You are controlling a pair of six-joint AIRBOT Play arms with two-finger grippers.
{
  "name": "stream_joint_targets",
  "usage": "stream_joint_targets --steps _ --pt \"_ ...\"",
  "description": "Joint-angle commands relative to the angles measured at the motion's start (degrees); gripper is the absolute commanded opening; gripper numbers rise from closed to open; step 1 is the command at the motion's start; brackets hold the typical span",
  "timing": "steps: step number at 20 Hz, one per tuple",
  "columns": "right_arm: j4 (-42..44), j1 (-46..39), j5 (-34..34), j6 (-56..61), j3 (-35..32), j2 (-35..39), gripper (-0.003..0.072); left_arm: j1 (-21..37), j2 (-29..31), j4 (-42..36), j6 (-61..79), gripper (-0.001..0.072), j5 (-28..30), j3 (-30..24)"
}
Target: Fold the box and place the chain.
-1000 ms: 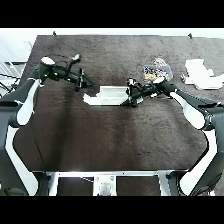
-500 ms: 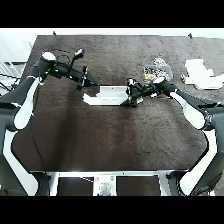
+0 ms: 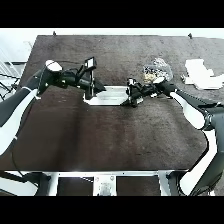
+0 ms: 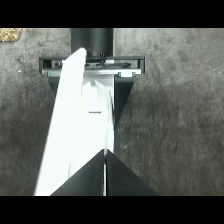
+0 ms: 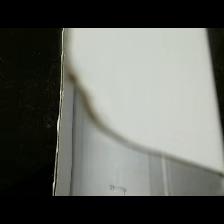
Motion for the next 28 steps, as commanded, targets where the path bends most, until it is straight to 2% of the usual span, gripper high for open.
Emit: stream_joint_targets --steps 1,4,6,9,13,18,28 --pt "0.0 0.0 0.0 0.0 0.0 0.0 0.0569 -0.9 1.4 0.1 1.6 0.0014 4.2 -5.5" --pt "0.0 0.0 0.0 0.0 0.0 0.0 0.0570 -0.9 -0.4 -0.6 1.6 0.0014 5.0 -5.9" --pt "0.0 0.0 0.0 0.0 0.0 0.0 0.0570 -0.9 -2.1 -3.5 3.4 0.0014 7.9 -5.6" --pt "0.0 0.0 0.0 0.0 0.0 0.0 0.0570 -0.9 -5.5 -8.1 5.2 0.0014 11.1 -1.0" --pt "0.0 0.0 0.0 0.0 0.0 0.0 0.0570 -0.9 -9.9 -8.1 4.3 0.0014 14.8 4.9" --pt "0.0 0.0 0.0 0.0 0.0 0.0 0.0570 -0.9 -11.9 -8.1 4.1 0.0014 20.4 5.7" --pt "0.0 0.0 0.0 0.0 0.0 0.0 0.0570 -0.9 -15.2 -8.1 2.4 0.0015 18.7 5.7"
